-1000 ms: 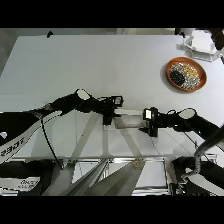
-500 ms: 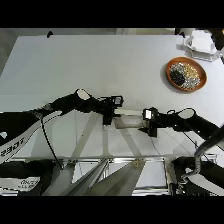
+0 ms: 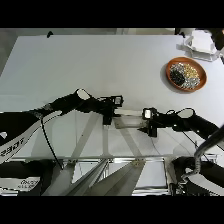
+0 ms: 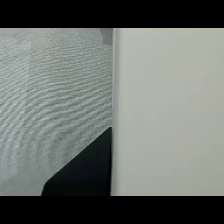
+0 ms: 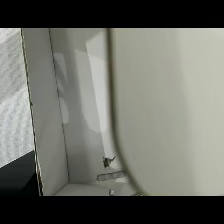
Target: Fold the box and place the chain.
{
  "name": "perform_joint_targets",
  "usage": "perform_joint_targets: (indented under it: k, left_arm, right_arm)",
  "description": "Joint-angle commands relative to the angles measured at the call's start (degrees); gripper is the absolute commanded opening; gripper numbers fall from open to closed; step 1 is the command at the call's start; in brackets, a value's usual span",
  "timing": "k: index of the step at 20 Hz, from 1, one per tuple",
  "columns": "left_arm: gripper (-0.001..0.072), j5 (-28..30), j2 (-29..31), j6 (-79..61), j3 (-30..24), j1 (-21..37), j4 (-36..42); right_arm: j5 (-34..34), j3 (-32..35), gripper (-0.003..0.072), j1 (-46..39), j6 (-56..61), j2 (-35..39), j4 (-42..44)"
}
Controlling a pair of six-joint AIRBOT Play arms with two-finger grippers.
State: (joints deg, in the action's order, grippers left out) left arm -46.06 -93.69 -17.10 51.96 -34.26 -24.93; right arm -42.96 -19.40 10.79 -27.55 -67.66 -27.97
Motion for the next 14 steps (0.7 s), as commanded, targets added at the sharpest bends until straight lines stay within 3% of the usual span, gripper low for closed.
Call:
perform_joint_targets:
  k: [1,4,7,12,14]
  left_arm:
    - [0.0012,0.0,0.0,0.0,0.0,0.0,0.0]
    - [0.0012,0.0,0.0,0.0,0.0,0.0,0.0]
    - [0.0012,0.0,0.0,0.0,0.0,0.0,0.0]
    - [0.0012,0.0,0.0,0.0,0.0,0.0,0.0]
    - [0.0012,0.0,0.0,0.0,0.0,0.0,0.0]
  right_arm:
    - [-1.9,0.0,0.0566,-0.5,0.2,0.0,1.3]
    - [-3.3,0.0,0.0567,-2.3,0.2,0.0,3.5]
    - [-4.6,0.0,0.0667,-2.6,-1.9,0.0,4.1]
    - [-4.6,0.0,0.0664,-2.6,-3.0,0.0,6.1]
    - [-4.4,0.0,0.0588,-2.6,-4.8,0.0,5.7]
